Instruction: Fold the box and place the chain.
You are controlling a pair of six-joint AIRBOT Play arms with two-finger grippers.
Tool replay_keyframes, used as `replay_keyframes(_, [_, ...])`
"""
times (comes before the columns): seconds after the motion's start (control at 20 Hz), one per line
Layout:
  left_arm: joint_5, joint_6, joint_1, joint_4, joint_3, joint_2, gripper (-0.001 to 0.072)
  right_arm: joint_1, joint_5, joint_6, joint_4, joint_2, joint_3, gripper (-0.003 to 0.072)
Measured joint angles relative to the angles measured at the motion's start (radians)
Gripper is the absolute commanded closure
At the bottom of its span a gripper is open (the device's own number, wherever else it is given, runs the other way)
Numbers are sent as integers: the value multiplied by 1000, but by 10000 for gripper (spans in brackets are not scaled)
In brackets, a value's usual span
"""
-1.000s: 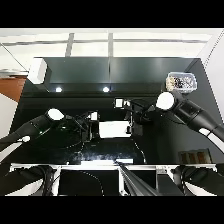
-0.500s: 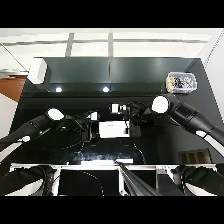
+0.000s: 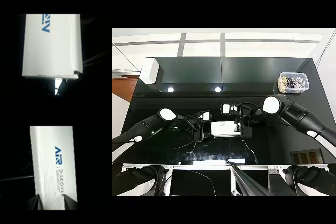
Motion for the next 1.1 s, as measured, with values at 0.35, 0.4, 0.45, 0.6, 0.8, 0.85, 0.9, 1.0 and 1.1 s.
replay_keyframes(0.35, [0, 0, 0, 0, 0, 0, 433, 0, 3, 9, 0, 0, 2, 350])
replay_keyframes(0.4, [0, 0, 0, 0, 0, 0, 433, 0, 6, 16, -1, 0, 5, 350])
replay_keyframes(0.45, [0, 0, 0, 0, 0, 0, 433, 0, 8, 23, -3, 0, 8, 350])
replay_keyframes(0.6, [0, 0, 0, 0, 0, 0, 432, 0, 8, 39, -10, 0, 16, 351])
replay_keyframes(0.8, [0, 0, 0, 0, 0, 0, 433, 0, 7, 59, -22, 0, 21, 351])
replay_keyframes(0.85, [0, 0, 0, 0, 0, 0, 433, 0, 7, 61, -23, 0, 21, 351])
replay_keyframes(0.9, [0, 0, 0, 0, 0, 0, 433, 0, 7, 62, -24, 0, 21, 351])
replay_keyframes(1.0, [0, 0, 0, 0, 0, 0, 433, 0, 6, 68, -26, 0, 21, 351])
replay_keyframes(1.1, [0, 0, 0, 0, 0, 0, 432, 0, 3, 75, -27, 0, 21, 351])
